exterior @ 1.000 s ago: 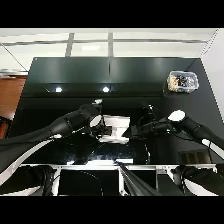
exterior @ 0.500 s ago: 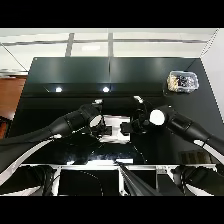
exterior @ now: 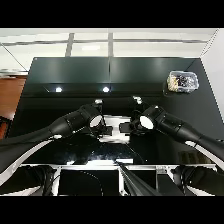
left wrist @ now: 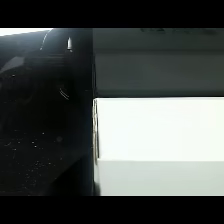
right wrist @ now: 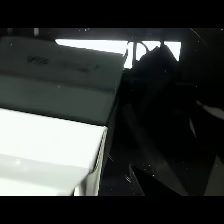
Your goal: Fold the box and place the chain.
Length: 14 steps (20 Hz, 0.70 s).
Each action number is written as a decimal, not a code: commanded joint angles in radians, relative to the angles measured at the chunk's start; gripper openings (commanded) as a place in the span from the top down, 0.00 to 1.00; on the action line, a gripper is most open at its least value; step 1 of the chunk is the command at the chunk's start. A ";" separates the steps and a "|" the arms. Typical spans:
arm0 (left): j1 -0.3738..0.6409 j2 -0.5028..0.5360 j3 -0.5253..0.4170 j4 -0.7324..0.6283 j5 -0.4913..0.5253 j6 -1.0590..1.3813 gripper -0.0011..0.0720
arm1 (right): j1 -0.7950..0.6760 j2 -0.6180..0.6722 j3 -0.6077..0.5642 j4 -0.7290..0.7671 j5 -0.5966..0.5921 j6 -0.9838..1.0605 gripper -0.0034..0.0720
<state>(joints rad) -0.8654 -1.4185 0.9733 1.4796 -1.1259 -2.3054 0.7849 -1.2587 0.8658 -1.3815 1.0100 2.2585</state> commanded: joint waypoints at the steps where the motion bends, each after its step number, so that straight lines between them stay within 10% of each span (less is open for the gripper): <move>1: 0.000 0.001 0.001 0.000 -0.001 0.001 0.95 | 0.013 -0.041 0.021 -0.009 0.035 0.058 0.46; 6: 0.000 0.001 0.001 0.000 -0.001 0.001 0.95 | 0.015 -0.089 0.068 -0.007 0.076 0.124 0.47; 8: 0.000 0.001 0.001 0.000 0.001 0.000 0.95 | 0.016 -0.090 0.068 0.003 0.081 0.136 0.71; 14: 0.000 0.001 0.001 0.000 0.003 0.001 0.95 | 0.036 -0.121 0.068 0.023 0.070 0.135 0.71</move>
<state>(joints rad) -0.8658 -1.4185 0.9733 1.4799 -1.1252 -2.3054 0.8097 -1.3636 0.9318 -1.3678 1.0801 2.3856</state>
